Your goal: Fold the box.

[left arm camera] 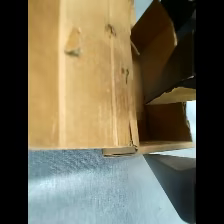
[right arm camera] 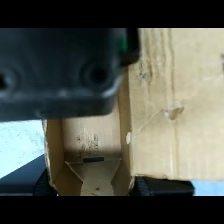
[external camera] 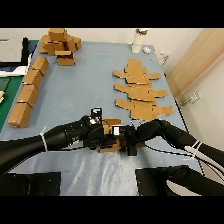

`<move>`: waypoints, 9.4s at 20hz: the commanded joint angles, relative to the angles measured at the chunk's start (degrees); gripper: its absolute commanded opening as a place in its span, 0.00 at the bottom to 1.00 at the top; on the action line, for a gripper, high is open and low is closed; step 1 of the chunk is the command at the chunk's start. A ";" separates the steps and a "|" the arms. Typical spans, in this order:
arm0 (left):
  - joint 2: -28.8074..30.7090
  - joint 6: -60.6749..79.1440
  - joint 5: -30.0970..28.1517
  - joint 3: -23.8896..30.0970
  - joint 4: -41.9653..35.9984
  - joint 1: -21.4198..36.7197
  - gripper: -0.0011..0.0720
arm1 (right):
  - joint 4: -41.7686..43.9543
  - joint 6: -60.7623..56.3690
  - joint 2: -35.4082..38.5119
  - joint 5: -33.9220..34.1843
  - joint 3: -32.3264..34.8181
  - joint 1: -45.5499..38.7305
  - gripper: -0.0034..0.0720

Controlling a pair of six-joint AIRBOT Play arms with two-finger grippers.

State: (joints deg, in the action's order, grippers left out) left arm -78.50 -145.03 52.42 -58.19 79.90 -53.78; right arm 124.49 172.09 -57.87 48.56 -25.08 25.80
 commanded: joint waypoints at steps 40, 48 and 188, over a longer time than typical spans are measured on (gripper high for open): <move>15.63 135.80 10.38 24.04 -49.53 39.67 0.57 | -0.09 0.00 0.02 -0.02 0.02 0.02 0.70; 15.63 149.11 -11.45 29.22 -54.97 28.00 0.95 | -0.22 0.00 0.02 -0.02 0.02 0.02 0.70; 8.44 151.88 -24.83 27.78 -59.10 15.54 0.67 | -1.18 -74.53 -6.21 -1.57 -10.45 -0.09 0.05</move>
State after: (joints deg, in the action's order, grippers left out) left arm -70.04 6.87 27.57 -30.35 20.80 -38.22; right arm 124.01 95.94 -63.96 46.76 -35.53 25.69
